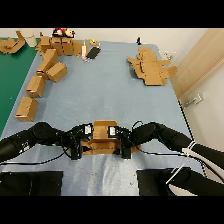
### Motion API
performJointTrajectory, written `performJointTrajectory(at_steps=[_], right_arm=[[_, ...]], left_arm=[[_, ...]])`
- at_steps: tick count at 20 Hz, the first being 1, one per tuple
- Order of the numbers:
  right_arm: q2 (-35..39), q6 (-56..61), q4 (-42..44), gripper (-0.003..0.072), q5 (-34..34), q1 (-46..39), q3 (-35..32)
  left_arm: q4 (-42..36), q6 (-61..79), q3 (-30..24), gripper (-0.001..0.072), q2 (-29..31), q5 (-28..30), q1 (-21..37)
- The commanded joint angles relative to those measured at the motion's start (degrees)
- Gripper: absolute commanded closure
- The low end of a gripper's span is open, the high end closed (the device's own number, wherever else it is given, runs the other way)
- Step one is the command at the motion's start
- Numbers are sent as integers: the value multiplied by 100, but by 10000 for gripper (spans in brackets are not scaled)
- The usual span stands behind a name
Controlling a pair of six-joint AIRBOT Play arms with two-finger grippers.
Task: Fold the box.
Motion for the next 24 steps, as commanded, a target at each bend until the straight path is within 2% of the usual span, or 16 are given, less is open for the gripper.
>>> performJointTrajectory(at_steps=[1,2,3,11,24], right_arm=[[0,0,2,240,2,0,-2],[0,0,2,240,2,0,-2],[0,0,2,240,2,0,-2],[0,0,2,240,2,0,-2],[0,2,2,240,2,0,-2]], left_arm=[[11,26,-2,368,-13,111,-26],[33,72,-2,574,-13,105,-26],[33,223,-2,667,-15,94,-26],[-79,278,-2,668,-13,92,-28],[-146,278,-2,667,-15,173,-356]])
